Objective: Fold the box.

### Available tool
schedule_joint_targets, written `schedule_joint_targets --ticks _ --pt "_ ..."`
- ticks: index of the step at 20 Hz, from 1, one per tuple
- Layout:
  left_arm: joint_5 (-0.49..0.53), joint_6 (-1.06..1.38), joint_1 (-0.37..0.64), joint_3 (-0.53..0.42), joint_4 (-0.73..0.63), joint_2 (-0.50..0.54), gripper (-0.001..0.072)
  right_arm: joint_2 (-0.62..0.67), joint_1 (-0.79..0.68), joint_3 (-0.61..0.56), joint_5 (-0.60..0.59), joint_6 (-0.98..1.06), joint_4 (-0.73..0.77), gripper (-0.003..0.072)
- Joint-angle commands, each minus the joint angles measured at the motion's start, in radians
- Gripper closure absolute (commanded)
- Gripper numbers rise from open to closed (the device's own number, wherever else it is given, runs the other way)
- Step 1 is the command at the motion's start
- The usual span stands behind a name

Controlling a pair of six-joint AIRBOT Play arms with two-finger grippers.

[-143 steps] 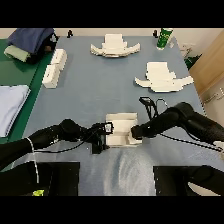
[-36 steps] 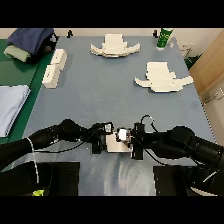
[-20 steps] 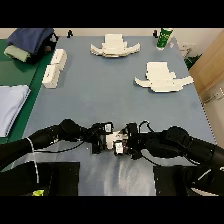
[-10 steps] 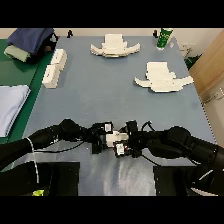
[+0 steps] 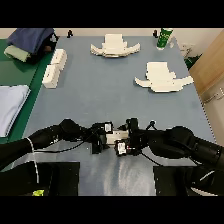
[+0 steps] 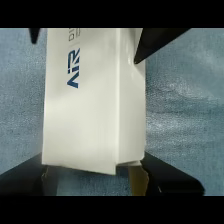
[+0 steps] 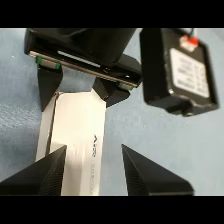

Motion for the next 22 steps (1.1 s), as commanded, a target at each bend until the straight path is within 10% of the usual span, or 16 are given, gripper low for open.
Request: schedule_joint_targets --ticks 1,22 --pt "0.0 0.0 0.0 0.001 0.0 0.0 0.0246 0.0 -0.001 0.001 0.023 0.0 -0.014 0.0184" --pt "0.0 0.0 0.0 0.001 0.0 0.0 0.0246 -0.048 0.002 0.0 -0.043 0.003 0.076 0.0267"
